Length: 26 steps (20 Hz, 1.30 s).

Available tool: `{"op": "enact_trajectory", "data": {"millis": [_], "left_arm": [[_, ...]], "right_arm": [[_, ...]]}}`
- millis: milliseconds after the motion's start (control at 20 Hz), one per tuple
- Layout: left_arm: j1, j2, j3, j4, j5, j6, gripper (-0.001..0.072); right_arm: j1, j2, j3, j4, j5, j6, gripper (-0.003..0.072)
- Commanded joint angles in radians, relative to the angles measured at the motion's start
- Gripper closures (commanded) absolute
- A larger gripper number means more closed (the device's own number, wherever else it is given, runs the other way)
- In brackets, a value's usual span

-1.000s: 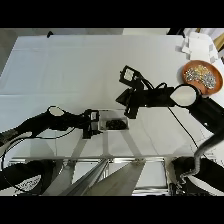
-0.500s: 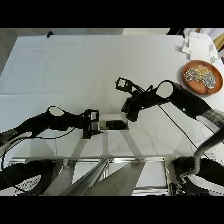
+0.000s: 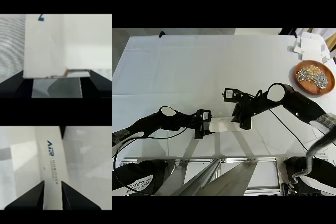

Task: Fold the box and place the chain.

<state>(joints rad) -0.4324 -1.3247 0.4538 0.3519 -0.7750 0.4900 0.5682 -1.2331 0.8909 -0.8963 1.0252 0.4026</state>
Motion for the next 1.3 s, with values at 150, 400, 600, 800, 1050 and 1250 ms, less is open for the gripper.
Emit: {"op": "enact_trajectory", "data": {"millis": [150,400,600,800,1050,1250], "left_arm": [[0.001,0.000,0.000,0.000,0.000,0.000,0.0455],[0.001,0.000,0.000,0.000,0.000,0.000,0.0455],[0.001,0.000,0.000,0.000,0.000,0.000,0.0455],[0.001,0.000,0.000,0.000,0.000,0.000,0.0455],[0.001,0.000,0.000,0.000,0.000,0.000,0.0455],[0.001,0.000,0.000,0.000,0.000,0.000,0.0455]], "right_arm": [[0.050,0.004,0.000,-0.021,-0.030,-0.019,0.0414],[0.050,0.004,0.000,-0.015,0.013,-0.019,0.0404],[0.078,0.004,0.000,-0.024,0.004,-0.019,0.0403],[0.131,0.004,0.000,-0.164,-0.104,0.050,0.0405],[0.135,0.004,0.000,-0.226,-0.121,0.099,0.0529],[0.135,0.003,0.000,-0.224,-0.102,0.098,0.0528]]}}
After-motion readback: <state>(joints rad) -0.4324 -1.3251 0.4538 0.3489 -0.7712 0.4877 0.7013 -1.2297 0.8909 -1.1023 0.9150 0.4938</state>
